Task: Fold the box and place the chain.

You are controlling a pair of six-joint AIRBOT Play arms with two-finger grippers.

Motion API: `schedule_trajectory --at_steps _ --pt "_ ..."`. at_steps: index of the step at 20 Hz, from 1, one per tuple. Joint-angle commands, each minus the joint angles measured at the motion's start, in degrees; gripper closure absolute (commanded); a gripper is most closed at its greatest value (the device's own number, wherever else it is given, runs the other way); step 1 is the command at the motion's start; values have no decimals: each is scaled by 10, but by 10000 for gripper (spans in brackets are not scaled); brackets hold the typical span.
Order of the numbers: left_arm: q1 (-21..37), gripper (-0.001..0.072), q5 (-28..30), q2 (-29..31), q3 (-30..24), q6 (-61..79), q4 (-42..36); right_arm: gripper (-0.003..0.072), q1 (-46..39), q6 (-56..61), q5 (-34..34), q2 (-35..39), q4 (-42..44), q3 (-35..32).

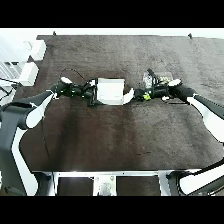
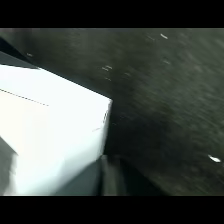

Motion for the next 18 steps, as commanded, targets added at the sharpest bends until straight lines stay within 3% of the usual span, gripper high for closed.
schedule_trajectory --at_steps 1,3,4,7,9,13,18 --pt "0 400 0 0 0 0 0 509 9 -5 1 9 18 6" --pt "0 400 0 0 0 0 0 389 14 -5 3 9 20 12" --pt "0 400 0 0 0 0 0 380 18 -5 3 9 20 15" --pt "0 400 0 0 0 0 0 236 35 -3 -3 9 17 23" --pt "0 400 0 0 0 0 0 237 42 15 -35 9 5 23" --pt "0 400 0 0 0 0 0 237 58 37 -34 9 -23 28" --pt "0 400 0 0 0 0 0 237 88 136 -34 9 -133 63"
